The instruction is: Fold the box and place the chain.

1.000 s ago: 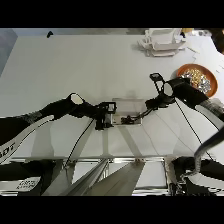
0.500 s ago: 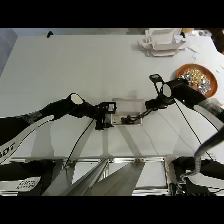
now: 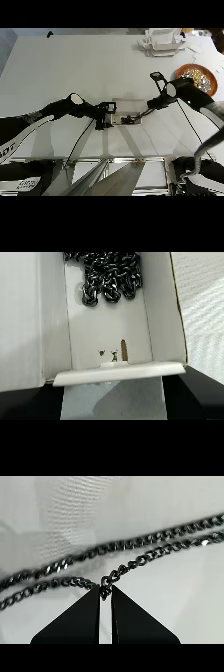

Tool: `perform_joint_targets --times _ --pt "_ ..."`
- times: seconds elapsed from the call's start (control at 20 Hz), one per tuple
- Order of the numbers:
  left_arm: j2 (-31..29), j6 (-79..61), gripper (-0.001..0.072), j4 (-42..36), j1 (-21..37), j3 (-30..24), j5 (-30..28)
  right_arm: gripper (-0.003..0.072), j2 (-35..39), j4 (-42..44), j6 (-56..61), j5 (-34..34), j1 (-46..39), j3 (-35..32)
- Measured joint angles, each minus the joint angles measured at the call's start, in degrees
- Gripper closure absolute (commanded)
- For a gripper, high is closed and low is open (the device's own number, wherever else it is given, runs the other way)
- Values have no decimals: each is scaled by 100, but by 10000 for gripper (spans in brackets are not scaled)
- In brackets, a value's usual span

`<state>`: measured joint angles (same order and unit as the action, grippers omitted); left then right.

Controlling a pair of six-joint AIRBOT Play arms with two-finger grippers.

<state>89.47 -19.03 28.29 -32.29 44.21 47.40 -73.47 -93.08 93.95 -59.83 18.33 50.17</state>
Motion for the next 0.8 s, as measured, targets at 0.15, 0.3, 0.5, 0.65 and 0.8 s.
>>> perform_joint_targets --times 0.15,0.3,0.5,0.65,0.8 --pt "0 0 622 0 0 0 0 670 734 264 -291 -289 -2 0" --pt "0 0 622 0 0 0 0 670 1443 1071 -745 -444 -2 0" --pt "0 0 622 0 0 0 0 670 2135 2402 -1373 -527 52 0" --pt "0 0 622 0 0 0 0 670 2341 2946 -1602 -505 315 0" --pt "0 -2 622 0 0 0 0 670 2415 3187 -1718 -229 765 -2"
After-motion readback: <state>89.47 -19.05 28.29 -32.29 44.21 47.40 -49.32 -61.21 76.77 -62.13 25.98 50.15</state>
